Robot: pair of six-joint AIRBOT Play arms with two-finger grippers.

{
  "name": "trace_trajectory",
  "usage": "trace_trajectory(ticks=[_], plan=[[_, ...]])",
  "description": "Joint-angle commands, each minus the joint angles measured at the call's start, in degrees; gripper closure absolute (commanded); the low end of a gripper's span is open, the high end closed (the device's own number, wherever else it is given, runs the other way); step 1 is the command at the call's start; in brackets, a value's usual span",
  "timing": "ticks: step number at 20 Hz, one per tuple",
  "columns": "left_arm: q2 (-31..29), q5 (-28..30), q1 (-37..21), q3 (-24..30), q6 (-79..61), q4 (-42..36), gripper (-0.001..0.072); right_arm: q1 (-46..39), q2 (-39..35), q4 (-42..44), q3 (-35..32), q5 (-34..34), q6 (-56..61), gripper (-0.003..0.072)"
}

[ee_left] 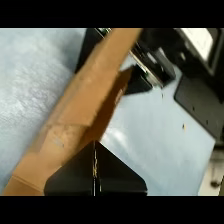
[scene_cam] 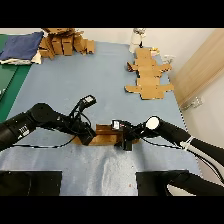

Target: Fold the box.

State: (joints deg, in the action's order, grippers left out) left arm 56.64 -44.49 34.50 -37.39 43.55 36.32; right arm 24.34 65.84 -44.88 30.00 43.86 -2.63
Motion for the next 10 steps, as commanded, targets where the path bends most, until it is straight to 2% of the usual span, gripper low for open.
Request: trace_trajectory(ticks=[1, 7, 10], plan=[[2.3, 9.7, 1.4, -0.7, 8.7, -0.9, 0.0699, 0.0, 0.0, -0.1, 0.0, -0.2, 0.0, 0.0101], [16.0, 12.5, 0.8, -10.0, 11.6, -1.8, 0.0699, 0.0, 0.0, -0.1, 0.0, -0.2, 0.0, 0.0101], [21.6, 9.7, 0.8, -14.1, 14.8, -1.6, 0.0699, 0.0, 0.0, -0.1, 0.0, -0.2, 0.0, 0.0101]])
